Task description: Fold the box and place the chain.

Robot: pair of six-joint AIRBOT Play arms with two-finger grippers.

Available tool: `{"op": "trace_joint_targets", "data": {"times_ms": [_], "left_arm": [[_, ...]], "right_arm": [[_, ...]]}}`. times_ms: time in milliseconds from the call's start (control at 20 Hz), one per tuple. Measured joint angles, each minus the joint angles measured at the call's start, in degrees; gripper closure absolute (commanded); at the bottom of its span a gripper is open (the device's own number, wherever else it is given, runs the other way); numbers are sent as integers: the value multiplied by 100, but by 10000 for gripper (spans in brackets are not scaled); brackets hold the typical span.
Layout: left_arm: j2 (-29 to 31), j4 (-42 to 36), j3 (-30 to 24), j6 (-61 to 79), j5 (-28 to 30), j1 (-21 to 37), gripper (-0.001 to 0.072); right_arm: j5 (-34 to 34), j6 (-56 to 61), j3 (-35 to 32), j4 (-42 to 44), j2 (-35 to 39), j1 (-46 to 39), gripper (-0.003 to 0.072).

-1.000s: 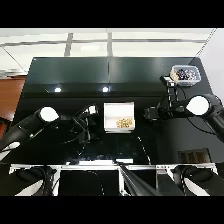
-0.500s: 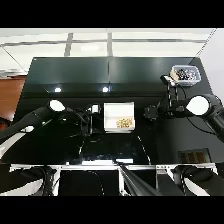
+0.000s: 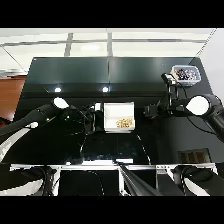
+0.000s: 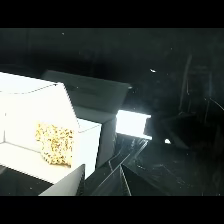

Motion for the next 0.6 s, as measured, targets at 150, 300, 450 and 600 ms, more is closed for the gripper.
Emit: {"op": "trace_joint_targets", "data": {"times_ms": [150, 300, 450, 600], "left_arm": [[-11, -15, 9, -15, 46, -31, -3], [-11, -15, 11, -46, 85, -42, -3], [-11, -17, 13, -66, 105, -48, -3], [-11, -17, 13, -79, 109, -48, -3]], "right_arm": [[-35, 0, 0, 0, 0, -2, 413], [-70, 0, 0, 2, 0, 0, 414], [-129, 0, 0, 0, 0, 0, 414], [-184, 0, 0, -2, 0, 0, 414]]}}
